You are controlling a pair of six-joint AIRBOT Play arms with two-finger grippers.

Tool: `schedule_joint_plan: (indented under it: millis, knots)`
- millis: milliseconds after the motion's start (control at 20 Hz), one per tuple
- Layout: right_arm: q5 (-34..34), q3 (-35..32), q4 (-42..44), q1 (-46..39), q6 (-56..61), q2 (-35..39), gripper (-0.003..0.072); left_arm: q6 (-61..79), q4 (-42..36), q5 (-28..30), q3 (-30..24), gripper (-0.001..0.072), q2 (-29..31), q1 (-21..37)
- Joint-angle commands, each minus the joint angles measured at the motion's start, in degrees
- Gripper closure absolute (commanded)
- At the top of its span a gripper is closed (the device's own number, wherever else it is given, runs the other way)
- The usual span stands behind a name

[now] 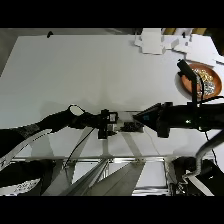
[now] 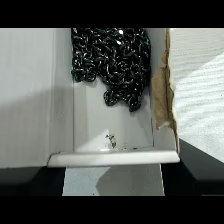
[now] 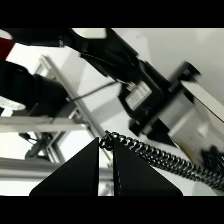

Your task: Fold the box and place the chain.

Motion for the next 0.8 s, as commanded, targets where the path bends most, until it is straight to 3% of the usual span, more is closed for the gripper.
schedule_joint_plan:
  millis: [0, 200, 500, 750]
  knots:
    - [-9.03, 0.15, 1.03, 6.91, -1.03, -0.76, 0.0671, 0.02, 0.00, 0.02, 0.00, 0.0368, 0.04, 0.02]
    - [-9.01, 3.58, 0.28, 6.84, -0.94, -1.09, 0.0671, 0.02, -0.02, 0.02, 0.00, 0.0368, 0.04, 0.02]
    - [-6.34, 6.49, -11.76, 6.84, 4.33, -4.04, 0.0671, 0.02, 0.00, 0.02, 0.00, 0.0368, 0.04, 0.02]
    - [-5.77, 10.25, -15.39, 6.82, 5.25, -7.15, 0.0671, 0.02, 0.00, 0.02, -0.02, 0.0368, 0.04, 0.02]
